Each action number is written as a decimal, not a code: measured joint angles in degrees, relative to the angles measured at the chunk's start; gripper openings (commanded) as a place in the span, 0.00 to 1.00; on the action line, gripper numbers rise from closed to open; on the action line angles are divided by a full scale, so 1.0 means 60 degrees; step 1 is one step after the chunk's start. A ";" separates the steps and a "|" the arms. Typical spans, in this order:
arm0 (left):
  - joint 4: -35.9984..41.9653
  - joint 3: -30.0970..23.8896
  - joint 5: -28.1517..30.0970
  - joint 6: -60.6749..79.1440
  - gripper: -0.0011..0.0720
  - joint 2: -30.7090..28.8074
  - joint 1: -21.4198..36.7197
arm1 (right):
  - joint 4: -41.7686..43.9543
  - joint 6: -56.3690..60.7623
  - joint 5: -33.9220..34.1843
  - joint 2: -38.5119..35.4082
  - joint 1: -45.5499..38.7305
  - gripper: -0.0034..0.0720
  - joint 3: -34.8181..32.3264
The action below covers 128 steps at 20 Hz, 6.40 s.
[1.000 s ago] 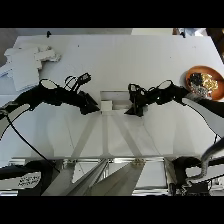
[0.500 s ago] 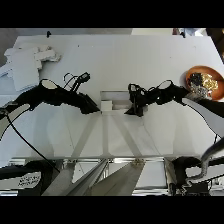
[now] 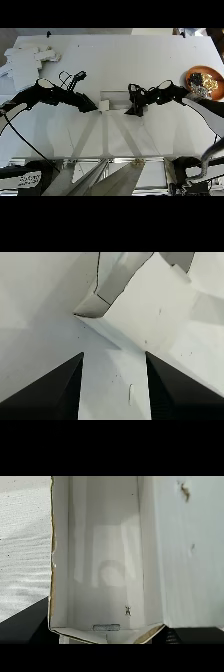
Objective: Fold the box and place the chain.
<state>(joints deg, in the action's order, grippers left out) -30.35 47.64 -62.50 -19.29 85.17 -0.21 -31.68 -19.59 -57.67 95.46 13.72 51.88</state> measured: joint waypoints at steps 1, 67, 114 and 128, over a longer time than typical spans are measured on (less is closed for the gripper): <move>0.0069 0.0000 -0.0025 -0.0004 0.63 0.0000 0.0004 | 0.0000 0.0000 0.0004 0.0004 0.0000 0.45 0.0000; -0.4014 0.0667 0.1993 -1.0597 0.72 -0.1399 -0.2364 | 0.0000 0.0004 0.0000 0.0004 0.0004 0.45 -0.0007; -0.8936 0.2903 0.1016 -1.7883 0.52 0.0579 -0.5428 | -0.0007 -0.0011 0.0004 0.0004 0.0004 0.45 -0.0007; -0.9522 0.2932 0.0277 -1.8462 0.03 0.0794 -0.5461 | 0.0011 0.0011 0.0007 0.0004 0.0004 0.45 -0.0007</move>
<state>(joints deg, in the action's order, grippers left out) -87.48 65.23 -60.84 -130.06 89.93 -32.97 -31.62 -19.53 -57.63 95.48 13.74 51.83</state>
